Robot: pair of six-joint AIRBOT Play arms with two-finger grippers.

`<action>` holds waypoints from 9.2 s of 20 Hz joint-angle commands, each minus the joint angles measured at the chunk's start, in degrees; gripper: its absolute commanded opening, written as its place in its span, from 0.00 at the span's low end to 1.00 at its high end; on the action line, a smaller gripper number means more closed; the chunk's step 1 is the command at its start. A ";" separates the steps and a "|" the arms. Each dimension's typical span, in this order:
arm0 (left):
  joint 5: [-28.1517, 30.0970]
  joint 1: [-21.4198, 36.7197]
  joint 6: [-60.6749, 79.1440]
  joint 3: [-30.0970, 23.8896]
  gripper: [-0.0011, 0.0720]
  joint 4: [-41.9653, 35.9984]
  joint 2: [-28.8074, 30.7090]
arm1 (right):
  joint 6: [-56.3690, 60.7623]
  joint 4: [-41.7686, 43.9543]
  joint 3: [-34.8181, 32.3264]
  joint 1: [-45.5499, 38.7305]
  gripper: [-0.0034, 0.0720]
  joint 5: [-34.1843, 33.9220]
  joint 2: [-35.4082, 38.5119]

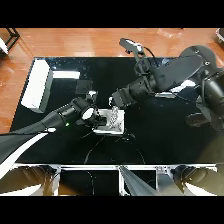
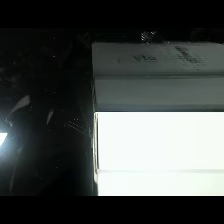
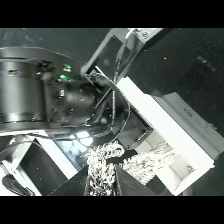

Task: Fold the box and place the chain.

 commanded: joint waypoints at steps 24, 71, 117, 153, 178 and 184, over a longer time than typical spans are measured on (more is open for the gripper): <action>1.68 0.11 -4.26 1.16 0.04 -0.24 -0.11 | -5.16 -20.22 -17.07 -21.57 0.98 -12.39 15.47; -3.26 40.79 35.63 -21.33 0.87 -14.80 35.98 | -42.45 -10.54 5.92 3.82 0.98 -8.52 -21.79; -0.94 43.32 37.64 -21.33 0.87 -15.21 35.98 | -26.38 -27.85 -10.51 16.76 0.97 11.23 -8.00; -0.02 43.32 37.81 -21.33 0.87 -15.21 35.98 | -29.38 -23.96 -5.42 13.86 0.97 3.96 -12.66; -0.46 43.32 37.83 -21.33 0.87 -15.23 35.98 | -28.11 -16.26 5.44 9.49 0.97 -6.80 -12.48; -0.50 43.32 37.86 -21.33 0.87 -15.23 35.98 | -32.22 -17.42 1.11 8.76 0.97 -6.62 -18.69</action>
